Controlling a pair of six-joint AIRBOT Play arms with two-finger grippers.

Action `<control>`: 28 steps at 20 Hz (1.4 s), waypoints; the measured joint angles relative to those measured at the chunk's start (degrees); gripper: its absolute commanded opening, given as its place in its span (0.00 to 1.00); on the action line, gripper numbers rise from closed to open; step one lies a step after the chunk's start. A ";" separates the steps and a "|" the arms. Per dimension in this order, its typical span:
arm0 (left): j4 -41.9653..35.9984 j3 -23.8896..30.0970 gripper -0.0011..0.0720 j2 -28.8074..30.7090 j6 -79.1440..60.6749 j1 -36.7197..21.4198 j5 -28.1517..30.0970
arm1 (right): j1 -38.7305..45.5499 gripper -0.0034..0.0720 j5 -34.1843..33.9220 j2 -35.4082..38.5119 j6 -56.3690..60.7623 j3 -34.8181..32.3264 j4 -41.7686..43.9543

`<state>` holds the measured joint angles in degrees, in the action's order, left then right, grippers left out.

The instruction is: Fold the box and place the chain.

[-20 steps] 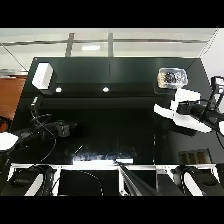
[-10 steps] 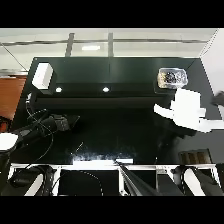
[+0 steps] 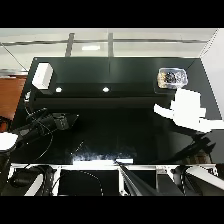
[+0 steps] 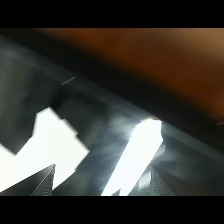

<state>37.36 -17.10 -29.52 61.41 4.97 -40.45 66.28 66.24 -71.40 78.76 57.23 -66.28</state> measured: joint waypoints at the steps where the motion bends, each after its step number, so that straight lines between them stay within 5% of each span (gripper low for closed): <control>1: 0.02 0.00 0.99 0.00 -0.02 0.00 0.02 | 1.11 0.92 2.58 -2.95 -3.63 1.18 4.15; 4: -0.15 0.00 0.99 0.00 -0.09 0.00 0.17 | 2.93 0.92 9.64 -11.10 -11.43 5.44 11.58; 12: -0.76 0.00 0.99 0.00 -0.13 0.00 0.20 | 1.38 0.91 20.22 -25.99 -18.71 15.63 14.80; 13: -0.76 0.00 0.99 0.00 -0.13 0.00 0.20 | 0.59 0.65 21.62 -26.93 -19.91 16.35 14.82; 14: -0.79 0.00 0.99 0.00 -0.13 0.00 0.20 | -0.20 0.60 22.51 -27.56 -20.72 16.79 14.60; 15: -0.81 0.00 0.99 0.00 -0.11 -0.02 0.20 | -1.03 0.19 23.32 -28.04 -21.55 17.16 14.38; 16: -0.83 0.00 0.99 0.00 -0.13 0.00 0.17 | -1.77 0.07 23.80 -28.37 -22.10 17.42 14.23; 22: -2.12 0.00 0.99 0.00 -0.09 0.00 -0.22 | -5.86 0.06 28.92 -28.35 -23.96 17.09 15.26; 28: -3.34 0.00 0.99 0.00 -0.09 0.00 -0.63 | -15.15 0.06 29.18 -20.31 -26.14 9.22 25.53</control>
